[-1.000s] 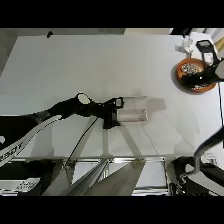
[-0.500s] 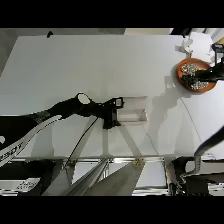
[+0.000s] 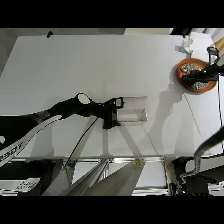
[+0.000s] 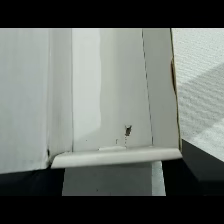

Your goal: Fold the box and place the chain.

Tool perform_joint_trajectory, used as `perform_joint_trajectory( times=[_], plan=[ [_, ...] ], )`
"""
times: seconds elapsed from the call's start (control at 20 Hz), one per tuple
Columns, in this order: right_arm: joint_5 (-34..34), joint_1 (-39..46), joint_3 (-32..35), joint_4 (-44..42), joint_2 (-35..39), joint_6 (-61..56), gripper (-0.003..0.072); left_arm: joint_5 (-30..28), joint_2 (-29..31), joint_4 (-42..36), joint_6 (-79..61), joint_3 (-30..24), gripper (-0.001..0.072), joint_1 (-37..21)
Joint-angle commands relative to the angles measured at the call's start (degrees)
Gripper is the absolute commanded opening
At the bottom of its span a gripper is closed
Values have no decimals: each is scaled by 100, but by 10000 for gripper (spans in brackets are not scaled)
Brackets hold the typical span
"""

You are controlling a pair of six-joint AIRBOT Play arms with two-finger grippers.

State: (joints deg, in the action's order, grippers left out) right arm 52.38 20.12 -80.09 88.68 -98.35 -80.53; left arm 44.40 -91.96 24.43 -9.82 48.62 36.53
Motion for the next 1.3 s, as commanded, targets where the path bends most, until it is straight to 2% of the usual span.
perform_joint_trajectory(
  times=[0.0,0.15,0.2,0.25,0.4,0.65,0.75,1.0,1.25],
  plan=[
    [74,2,-13,-63,-94,-4,156,-2,4,0,0,-2,207,0],
    [111,2,-13,-63,-166,-20,154,0,4,0,0,-2,207,0],
    [116,2,-13,-63,-166,-20,107,0,4,2,0,-2,207,0],
    [155,2,-13,-63,-157,-17,15,0,4,0,0,-2,207,0],
    [372,0,-13,-66,13,24,14,0,4,2,0,-2,207,0],
    [686,0,-11,-212,1038,459,14,-2,4,0,0,-2,207,0],
    [898,0,-11,-643,1467,647,14,0,4,0,0,-2,207,0],
    [2009,-203,-11,-2214,2356,1335,13,-2,2,0,0,-2,207,0],
    [2531,-905,140,-2302,3574,1460,13,-2,2,2,0,-2,207,0]
  ],
)
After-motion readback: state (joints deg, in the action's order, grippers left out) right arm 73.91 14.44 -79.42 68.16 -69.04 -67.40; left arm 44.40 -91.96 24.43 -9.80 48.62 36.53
